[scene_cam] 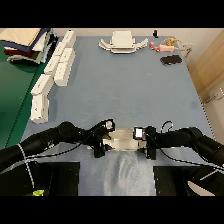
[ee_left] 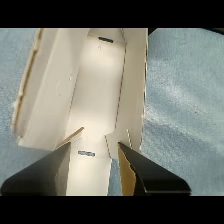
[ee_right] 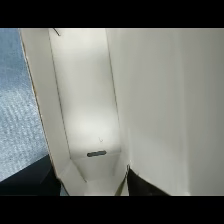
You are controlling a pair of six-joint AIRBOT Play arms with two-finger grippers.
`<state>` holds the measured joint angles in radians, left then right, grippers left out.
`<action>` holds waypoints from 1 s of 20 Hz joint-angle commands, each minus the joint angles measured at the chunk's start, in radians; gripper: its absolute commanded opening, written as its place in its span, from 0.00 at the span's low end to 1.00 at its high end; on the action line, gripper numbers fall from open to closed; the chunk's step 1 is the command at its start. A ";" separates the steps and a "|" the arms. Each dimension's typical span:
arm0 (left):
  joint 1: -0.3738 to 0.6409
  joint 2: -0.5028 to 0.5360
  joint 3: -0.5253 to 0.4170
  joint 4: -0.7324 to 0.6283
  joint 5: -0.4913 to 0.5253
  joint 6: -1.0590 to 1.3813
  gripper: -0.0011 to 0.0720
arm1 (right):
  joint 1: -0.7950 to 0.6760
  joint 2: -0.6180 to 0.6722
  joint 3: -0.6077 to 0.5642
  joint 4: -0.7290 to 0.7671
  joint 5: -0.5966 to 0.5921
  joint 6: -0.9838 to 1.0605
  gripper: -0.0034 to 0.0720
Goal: Fold the box.
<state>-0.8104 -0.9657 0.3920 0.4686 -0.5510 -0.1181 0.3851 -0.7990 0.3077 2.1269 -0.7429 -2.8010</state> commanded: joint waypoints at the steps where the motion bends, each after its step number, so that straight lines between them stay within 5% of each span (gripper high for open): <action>1: 0.000 -0.003 -0.001 -0.005 -0.003 -0.003 0.68 | 0.001 0.000 0.000 0.001 0.001 0.000 0.66; 9: 0.000 -0.003 0.000 -0.005 -0.016 0.073 0.68 | 0.001 0.000 0.000 0.001 0.001 0.000 0.66; 10: 0.000 -0.003 0.000 -0.005 -0.013 0.086 0.63 | 0.001 0.000 0.000 0.001 0.001 0.000 0.66; 12: 0.000 -0.003 0.000 0.004 -0.007 0.104 0.08 | 0.001 0.000 0.000 0.001 0.001 0.000 0.66; 16: 0.000 -0.003 0.002 0.002 -0.005 0.112 0.08 | 0.001 0.000 0.000 0.001 0.001 0.000 0.66; 17: 0.000 -0.003 0.002 0.002 -0.005 0.114 0.10 | 0.001 0.000 0.000 0.001 0.001 0.000 0.66; 19: 0.000 -0.003 0.002 -0.001 -0.006 0.149 0.69 | 0.001 0.000 0.000 0.001 0.001 0.000 0.66; 20: 0.000 -0.003 0.002 -0.003 -0.006 0.156 0.76 | 0.001 0.000 0.000 0.001 0.001 0.000 0.66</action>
<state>-0.8116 -0.9680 0.3927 0.4694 -0.5556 0.0048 0.3859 -0.7990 0.3077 2.1269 -0.7425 -2.8010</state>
